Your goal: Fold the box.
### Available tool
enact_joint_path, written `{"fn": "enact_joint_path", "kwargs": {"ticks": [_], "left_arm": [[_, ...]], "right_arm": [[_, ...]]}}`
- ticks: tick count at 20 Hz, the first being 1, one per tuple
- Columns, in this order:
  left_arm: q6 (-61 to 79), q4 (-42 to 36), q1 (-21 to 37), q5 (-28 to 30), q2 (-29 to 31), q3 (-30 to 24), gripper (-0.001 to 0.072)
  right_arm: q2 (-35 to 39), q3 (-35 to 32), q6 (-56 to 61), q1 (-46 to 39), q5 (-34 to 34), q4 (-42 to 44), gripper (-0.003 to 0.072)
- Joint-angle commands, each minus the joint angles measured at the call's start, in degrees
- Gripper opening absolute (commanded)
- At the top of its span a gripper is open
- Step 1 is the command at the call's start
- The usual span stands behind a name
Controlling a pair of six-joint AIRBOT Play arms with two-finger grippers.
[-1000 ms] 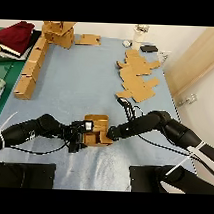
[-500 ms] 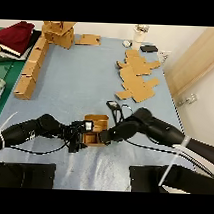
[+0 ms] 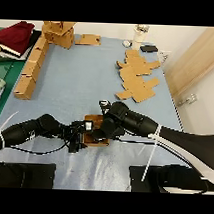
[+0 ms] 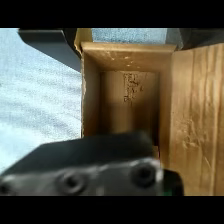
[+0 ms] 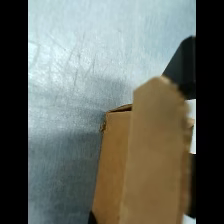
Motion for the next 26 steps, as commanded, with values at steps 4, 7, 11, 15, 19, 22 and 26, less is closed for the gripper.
{"fn": "enact_joint_path", "kwargs": {"ticks": [4, 7, 11, 15, 19, 22, 26], "left_arm": [[0.0, 0.0, 0.0, 0.0, 0.0, 0.0, 0.0521], [0.0, 0.0, 0.0, 0.0, 0.0, 0.0, 0.0520], [0.0, 0.0, 0.0, 0.0, 0.0, 0.0, 0.0520], [0.0, 0.0, 0.0, 0.0, 0.0, 0.0, 0.0520], [0.0, 0.0, 0.0, 0.0, 0.0, 0.0, 0.0521], [0.0, 0.0, 0.0, 0.0, 0.0, 0.0, 0.0520], [0.0, 0.0, 0.0, 0.0, 0.0, 0.0, 0.0520]], "right_arm": [[-3.9, 1.1, 2.4, 0.2, -1.3, -0.3, 0.0283], [-3.9, 1.1, 2.3, 0.2, -1.9, -0.3, 0.0006], [-3.6, 1.1, 2.1, 0.2, -2.2, -0.3, 0.0177], [-1.5, 2.7, 2.1, 0.2, -2.6, 2.0, 0.0541], [1.6, 6.4, 2.2, 0.2, -9.0, 2.2, 0.0540], [5.3, 8.5, 2.4, 0.2, -17.3, 1.3, 0.0433], [7.1, 6.8, 0.7, -4.5, -32.3, -9.5, 0.0023]]}}
